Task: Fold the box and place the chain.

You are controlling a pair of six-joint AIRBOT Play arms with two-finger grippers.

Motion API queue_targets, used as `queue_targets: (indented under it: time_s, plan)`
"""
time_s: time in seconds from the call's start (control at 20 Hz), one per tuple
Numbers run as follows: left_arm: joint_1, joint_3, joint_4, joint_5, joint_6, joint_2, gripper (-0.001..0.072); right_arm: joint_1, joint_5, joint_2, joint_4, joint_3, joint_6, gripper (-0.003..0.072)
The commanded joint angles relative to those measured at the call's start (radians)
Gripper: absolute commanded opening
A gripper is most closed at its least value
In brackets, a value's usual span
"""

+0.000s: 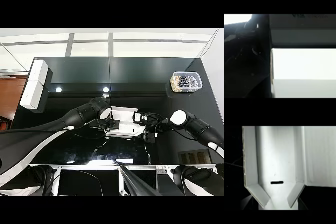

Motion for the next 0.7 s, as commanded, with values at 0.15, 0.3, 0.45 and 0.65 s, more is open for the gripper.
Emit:
queue_targets:
  time_s: [0.15,0.3,0.45,0.65]
  plan:
    - [0.001,0.001,0.0,0.0,0.0,0.0,0.0026,0.002,0.005,-0.001,0.018,0.0,-0.001,0.0506]
    - [0.001,0.001,0.0,0.0,0.0,0.0,0.0026,0.002,0.005,-0.001,0.036,0.0,-0.016,0.0505]
    - [0.001,0.001,0.0,0.0,0.0,0.0,0.0026,0.002,0.001,-0.002,0.038,0.0,-0.025,0.0505]
    - [0.001,0.001,0.0,0.0,0.0,0.0,0.0026,0.002,0.001,-0.002,0.043,0.0,-0.026,0.0506]
